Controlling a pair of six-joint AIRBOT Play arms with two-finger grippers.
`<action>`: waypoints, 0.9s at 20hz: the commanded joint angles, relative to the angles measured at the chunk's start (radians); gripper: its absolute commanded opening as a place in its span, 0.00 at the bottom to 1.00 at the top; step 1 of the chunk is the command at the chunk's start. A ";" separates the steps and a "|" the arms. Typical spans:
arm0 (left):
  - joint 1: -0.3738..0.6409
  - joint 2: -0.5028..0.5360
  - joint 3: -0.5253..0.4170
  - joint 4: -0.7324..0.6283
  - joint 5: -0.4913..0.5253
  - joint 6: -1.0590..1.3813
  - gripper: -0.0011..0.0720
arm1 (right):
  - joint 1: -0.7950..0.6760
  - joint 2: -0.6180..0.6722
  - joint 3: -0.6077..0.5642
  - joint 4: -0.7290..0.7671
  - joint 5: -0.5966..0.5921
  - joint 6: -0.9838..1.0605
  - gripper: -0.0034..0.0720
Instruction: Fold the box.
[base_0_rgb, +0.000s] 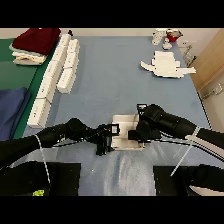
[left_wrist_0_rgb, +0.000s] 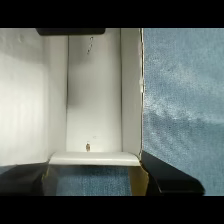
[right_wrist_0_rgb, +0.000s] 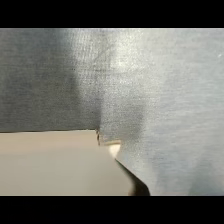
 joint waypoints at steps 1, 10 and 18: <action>0.001 0.000 0.001 0.001 0.001 0.002 0.75 | 0.002 -0.003 0.001 0.001 0.012 0.006 0.05; 0.001 0.000 0.001 0.001 0.001 0.002 0.75 | 0.002 0.021 0.002 -0.007 -0.023 0.006 0.53; 0.001 0.000 0.001 0.001 0.001 0.002 0.75 | 0.002 0.022 0.002 -0.018 -0.049 0.014 0.23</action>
